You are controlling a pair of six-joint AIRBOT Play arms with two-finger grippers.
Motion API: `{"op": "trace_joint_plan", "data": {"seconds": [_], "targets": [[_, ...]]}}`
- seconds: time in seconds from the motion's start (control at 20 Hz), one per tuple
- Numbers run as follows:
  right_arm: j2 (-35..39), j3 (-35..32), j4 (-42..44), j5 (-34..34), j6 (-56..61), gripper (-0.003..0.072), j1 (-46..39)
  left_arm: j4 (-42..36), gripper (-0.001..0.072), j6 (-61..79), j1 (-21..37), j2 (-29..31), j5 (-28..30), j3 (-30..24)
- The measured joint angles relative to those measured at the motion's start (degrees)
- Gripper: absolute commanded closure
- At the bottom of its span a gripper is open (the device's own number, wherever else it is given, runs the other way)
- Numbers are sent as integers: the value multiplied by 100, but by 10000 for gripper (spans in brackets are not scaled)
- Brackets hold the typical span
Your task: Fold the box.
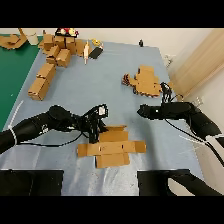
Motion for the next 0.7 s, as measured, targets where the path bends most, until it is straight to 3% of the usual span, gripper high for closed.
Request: {"op": "trace_joint_plan", "data": {"seconds": [0.4,0.7], "targets": [[-13,0,4,103,0,417,31,2,699,192,-146,365,350,-59],[-13,2,13,149,0,417,31,-162,698,232,-175,433,278,-280]]}}
